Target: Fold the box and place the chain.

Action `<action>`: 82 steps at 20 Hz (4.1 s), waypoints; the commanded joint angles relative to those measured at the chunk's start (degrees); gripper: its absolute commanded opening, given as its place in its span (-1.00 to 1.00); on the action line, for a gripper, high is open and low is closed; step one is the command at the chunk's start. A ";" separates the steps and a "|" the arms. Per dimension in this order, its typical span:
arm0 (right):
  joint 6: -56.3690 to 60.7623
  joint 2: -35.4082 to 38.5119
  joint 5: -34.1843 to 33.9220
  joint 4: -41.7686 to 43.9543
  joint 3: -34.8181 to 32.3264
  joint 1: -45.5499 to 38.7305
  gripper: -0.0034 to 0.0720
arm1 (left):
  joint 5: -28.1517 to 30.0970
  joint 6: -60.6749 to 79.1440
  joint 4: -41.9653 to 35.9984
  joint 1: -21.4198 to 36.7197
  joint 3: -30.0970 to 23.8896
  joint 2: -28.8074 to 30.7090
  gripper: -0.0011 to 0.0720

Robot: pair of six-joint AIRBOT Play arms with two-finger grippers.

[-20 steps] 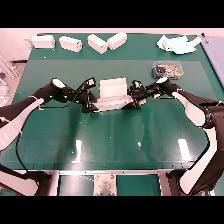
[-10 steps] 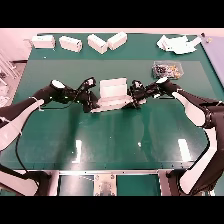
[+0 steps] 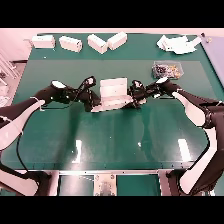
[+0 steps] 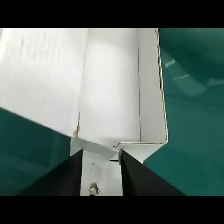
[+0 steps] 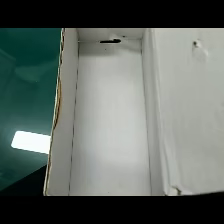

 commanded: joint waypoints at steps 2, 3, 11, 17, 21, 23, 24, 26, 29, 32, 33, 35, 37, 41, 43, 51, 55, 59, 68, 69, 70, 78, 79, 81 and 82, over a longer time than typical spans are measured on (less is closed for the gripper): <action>0.00 0.00 0.04 -0.02 0.00 0.07 0.63 | 1.14 1.40 -1.60 -0.96 0.07 -0.20 -0.21; 0.00 0.00 0.07 -0.02 0.00 0.07 0.63 | 1.22 1.68 -1.66 -1.31 0.07 -0.20 -0.21; 0.00 0.00 0.04 0.00 0.00 0.07 0.63 | 5.33 13.53 -2.19 -2.56 0.13 -0.57 -0.10; 0.00 0.00 0.04 0.00 0.00 0.07 0.63 | 6.08 19.12 -6.95 -2.54 1.60 -5.60 -0.10; 0.00 0.00 0.04 -0.02 0.00 0.07 0.63 | 6.38 19.39 -9.09 -2.54 2.25 -6.32 -0.10; 0.00 0.00 0.04 -0.02 0.00 0.07 0.63 | 7.52 20.00 -9.09 -2.54 2.27 -6.34 -0.10; 0.00 0.00 0.04 -0.02 0.00 0.07 0.63 | 7.67 21.07 -9.18 -2.54 2.34 -6.38 -0.10; 0.00 0.00 0.04 -0.02 0.00 0.07 0.63 | 7.72 22.01 -9.27 -2.54 3.21 -6.95 0.06; 0.00 0.00 0.04 -0.02 0.00 0.07 0.63 | 7.26 22.36 -9.29 -2.54 6.08 -8.92 0.06; 0.00 0.00 0.04 -0.02 0.00 0.07 0.63 | 6.88 22.38 -9.38 -2.19 7.41 -9.97 0.06; 0.00 0.00 0.04 -0.02 0.00 0.07 0.63 | 6.82 22.32 -9.27 -2.19 7.39 -9.94 0.06; 0.00 0.00 0.04 -0.02 0.00 0.07 0.63 | 5.75 22.34 -9.27 -2.19 7.39 -9.94 0.22; 0.00 0.00 0.04 -0.02 0.00 0.07 0.63 | 4.37 22.34 -9.27 -2.19 7.39 -9.94 0.22; 0.00 0.00 0.04 -0.02 0.00 0.07 0.63 | 3.91 22.36 -9.29 -2.19 7.39 -9.81 0.22; 0.00 0.00 0.04 -0.02 0.00 0.07 0.63 | 2.64 22.36 -9.29 -2.19 7.50 -9.49 0.22; 0.00 0.00 0.04 -0.02 0.00 0.07 0.63 | -2.58 20.41 -6.34 2.40 7.74 -8.63 0.21; 0.00 0.00 0.04 -0.02 0.00 0.07 0.63 | -5.11 20.44 -6.23 6.62 7.74 -8.63 0.21; 0.00 0.00 0.04 -0.02 0.00 0.07 0.63 | -8.68 20.85 -6.43 9.07 8.00 -8.63 0.18; 0.00 0.00 0.04 -0.02 0.00 0.07 0.63 | -18.84 12.20 0.00 15.19 8.50 -2.51 -0.92; 0.00 0.00 0.04 0.00 0.00 0.07 0.63 | -18.93 8.00 2.40 15.54 8.44 -1.46 -0.92; 0.00 0.00 0.04 -0.02 0.00 0.07 0.63 | -19.32 2.56 4.74 15.89 8.44 -0.37 -0.93; 0.00 0.00 0.04 0.00 0.00 0.07 0.63 | -16.52 -36.20 12.55 15.89 8.28 0.72 -0.92; 0.00 0.00 0.04 -0.02 0.00 0.07 0.63 | -16.44 -42.47 12.94 15.89 8.26 0.72 -0.92; 0.00 0.00 0.04 -0.02 0.00 0.07 0.63 | -16.79 -52.24 13.07 15.67 7.58 0.72 -0.92; -0.02 0.00 0.04 -0.02 0.00 0.07 0.63 | -16.81 -55.76 13.14 15.34 6.69 0.72 -0.92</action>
